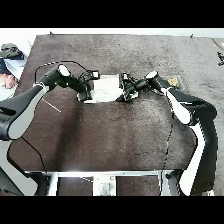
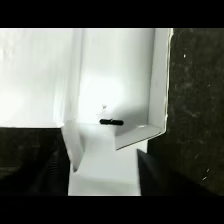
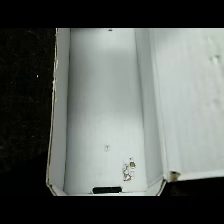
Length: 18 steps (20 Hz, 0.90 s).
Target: Fold the box and place the chain.
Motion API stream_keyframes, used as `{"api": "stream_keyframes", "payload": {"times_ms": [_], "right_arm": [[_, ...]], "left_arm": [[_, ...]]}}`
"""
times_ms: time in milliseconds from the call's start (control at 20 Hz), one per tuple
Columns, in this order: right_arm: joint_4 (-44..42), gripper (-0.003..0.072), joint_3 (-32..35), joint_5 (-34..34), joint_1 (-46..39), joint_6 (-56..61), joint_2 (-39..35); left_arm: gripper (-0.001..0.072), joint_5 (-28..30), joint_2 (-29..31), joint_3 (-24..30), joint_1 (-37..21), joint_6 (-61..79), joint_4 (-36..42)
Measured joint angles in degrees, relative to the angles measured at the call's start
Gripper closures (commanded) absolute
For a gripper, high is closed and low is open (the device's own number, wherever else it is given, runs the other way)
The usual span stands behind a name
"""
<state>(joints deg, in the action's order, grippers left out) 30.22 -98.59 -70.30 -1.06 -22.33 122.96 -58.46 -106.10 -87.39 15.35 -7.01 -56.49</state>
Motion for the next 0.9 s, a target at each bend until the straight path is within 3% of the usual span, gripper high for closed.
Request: {"api": "stream_keyframes", "payload": {"times_ms": [50,250,350,700,900], "right_arm": [[0.0,0.0308,0.0,0.0,0.0,0.0,0.0],[0.0,0.0307,0.0,0.0,0.0,0.0,0.0],[0.0,0.0308,0.0,0.0,0.0,0.0,0.0],[0.0,0.0308,0.0,0.0,0.0,0.0,0.0],[0.0,0.0308,0.0,0.0,0.0,0.0,0.0]], "left_arm": [[0.0362,-0.2,-0.2,0.0,0.0,-0.1,0.3],[0.0365,-0.3,-0.6,0.1,0.0,-1.1,1.6],[0.0559,-0.5,-0.6,0.1,0.0,-1.5,2.2],[0.0596,-1.1,-0.9,0.1,0.0,-1.3,4.3],[0.0594,-0.9,-2.2,0.1,0.0,2.8,10.0]]}}
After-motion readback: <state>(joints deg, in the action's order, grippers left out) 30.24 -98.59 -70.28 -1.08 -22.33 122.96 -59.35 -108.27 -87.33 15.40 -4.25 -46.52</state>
